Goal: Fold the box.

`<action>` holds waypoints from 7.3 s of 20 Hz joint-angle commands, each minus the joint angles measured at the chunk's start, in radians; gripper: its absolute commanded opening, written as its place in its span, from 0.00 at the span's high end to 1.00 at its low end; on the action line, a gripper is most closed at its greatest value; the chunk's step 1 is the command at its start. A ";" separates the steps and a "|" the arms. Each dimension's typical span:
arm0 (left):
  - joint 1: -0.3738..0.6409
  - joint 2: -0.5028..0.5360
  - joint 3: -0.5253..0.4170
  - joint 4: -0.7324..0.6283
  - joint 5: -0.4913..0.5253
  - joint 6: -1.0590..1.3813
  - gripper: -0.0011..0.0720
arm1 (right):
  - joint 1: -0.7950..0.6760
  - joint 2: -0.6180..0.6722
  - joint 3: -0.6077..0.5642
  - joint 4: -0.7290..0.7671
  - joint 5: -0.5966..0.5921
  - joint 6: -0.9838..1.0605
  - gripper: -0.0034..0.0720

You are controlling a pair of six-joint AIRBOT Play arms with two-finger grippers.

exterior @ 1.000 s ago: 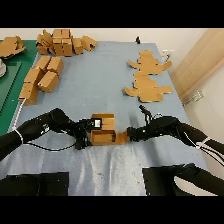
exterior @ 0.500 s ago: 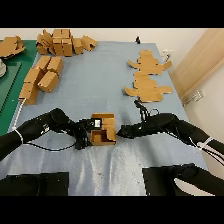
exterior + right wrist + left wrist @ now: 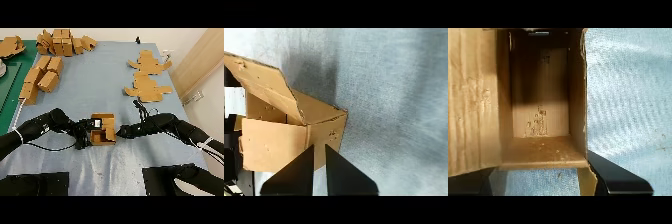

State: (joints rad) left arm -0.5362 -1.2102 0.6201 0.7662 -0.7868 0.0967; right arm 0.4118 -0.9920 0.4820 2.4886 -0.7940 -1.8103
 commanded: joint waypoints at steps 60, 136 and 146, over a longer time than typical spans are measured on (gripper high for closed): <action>0.000 0.000 0.000 0.000 0.000 0.000 0.26 | 0.520 -0.518 0.655 -0.940 -0.509 1.252 0.49; 0.000 0.000 0.000 -0.001 0.001 0.000 0.26 | 0.082 -0.264 0.281 0.091 -0.155 -0.624 0.96; 0.000 0.000 0.000 -0.001 0.000 0.000 0.26 | 0.357 -0.098 0.212 -0.298 0.093 -0.518 0.95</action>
State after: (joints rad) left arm -0.5373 -1.2106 0.6201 0.7654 -0.7864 0.0967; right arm 0.6773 -1.1503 0.7269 2.3703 -0.8238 -2.4023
